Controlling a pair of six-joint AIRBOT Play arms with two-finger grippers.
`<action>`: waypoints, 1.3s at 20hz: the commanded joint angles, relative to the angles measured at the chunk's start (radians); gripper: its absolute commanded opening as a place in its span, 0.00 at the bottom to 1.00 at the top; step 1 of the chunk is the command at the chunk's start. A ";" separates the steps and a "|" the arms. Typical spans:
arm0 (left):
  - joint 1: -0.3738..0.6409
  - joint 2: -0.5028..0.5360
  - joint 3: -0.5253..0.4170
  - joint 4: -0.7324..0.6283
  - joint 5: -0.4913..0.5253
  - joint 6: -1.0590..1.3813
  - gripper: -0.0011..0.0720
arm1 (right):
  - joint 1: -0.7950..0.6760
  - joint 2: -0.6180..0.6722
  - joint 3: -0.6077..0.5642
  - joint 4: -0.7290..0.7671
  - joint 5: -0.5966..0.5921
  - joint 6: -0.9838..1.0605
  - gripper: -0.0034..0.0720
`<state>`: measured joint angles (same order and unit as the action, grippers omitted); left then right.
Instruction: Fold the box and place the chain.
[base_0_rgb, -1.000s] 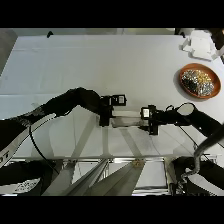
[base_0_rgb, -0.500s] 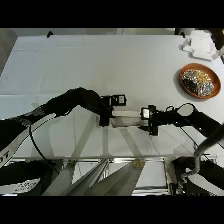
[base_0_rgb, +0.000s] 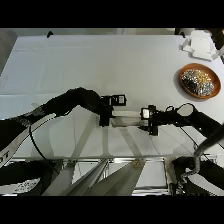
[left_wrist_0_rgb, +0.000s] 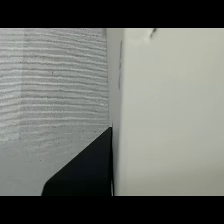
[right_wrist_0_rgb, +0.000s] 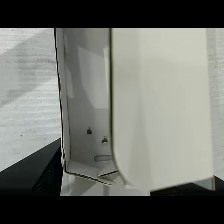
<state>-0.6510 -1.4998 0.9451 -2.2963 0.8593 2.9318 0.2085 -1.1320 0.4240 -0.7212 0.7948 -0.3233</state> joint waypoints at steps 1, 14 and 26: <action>0.001 0.001 0.000 0.001 0.001 0.001 0.03 | -0.001 -0.001 0.000 0.000 -0.019 -0.001 0.60; 0.001 0.001 0.000 0.001 0.001 0.000 0.03 | -0.014 -0.001 0.000 0.087 -0.013 -0.080 0.93; 0.001 0.001 0.000 0.001 0.001 0.001 0.03 | -0.050 0.266 -0.122 -0.072 0.012 0.031 0.97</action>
<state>-0.6498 -1.4990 0.9451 -2.2955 0.8600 2.9318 0.1268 -0.9382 0.3641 -0.7582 0.8207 -0.3462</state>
